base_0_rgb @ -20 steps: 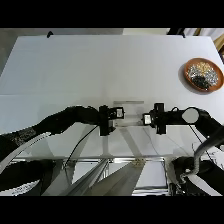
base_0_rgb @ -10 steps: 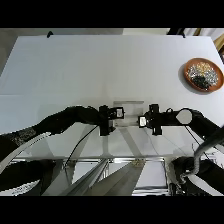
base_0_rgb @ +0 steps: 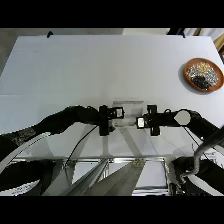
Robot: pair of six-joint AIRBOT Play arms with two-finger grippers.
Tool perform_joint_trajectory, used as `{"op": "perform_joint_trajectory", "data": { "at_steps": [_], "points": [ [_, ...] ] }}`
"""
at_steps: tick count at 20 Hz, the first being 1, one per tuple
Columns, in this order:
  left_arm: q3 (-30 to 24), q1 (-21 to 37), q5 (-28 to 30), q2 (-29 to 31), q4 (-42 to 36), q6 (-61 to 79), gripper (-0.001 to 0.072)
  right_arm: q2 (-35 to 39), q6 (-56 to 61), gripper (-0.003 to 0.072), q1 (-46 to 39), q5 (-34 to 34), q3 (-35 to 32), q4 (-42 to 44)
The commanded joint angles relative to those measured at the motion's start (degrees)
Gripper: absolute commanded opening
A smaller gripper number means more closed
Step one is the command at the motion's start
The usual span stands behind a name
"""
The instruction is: Fold the box and place the chain.
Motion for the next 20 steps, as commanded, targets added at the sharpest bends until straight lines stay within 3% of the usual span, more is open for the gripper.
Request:
{"op": "perform_joint_trajectory", "data": {
  "at_steps": [1,7,12,20],
  "points": [
    [0.0,0.0,-0.1,0.0,0.0,0.0,0.0211,0.0,0.2,0.0093,0.5,-0.4,0.1,0.4],
    [0.0,0.0,-0.2,0.0,0.0,0.0,0.0211,0.0,0.2,0.0078,0.7,-0.6,0.0,0.4],
    [0.0,0.0,-0.2,0.0,0.0,0.0,0.0211,0.0,0.2,0.0079,0.7,-4.9,0.1,-3.5],
    [0.0,0.0,-0.2,0.0,0.0,0.0,0.0211,0.0,-0.9,0.0105,0.7,-4.6,0.1,-3.4]
  ]
}}
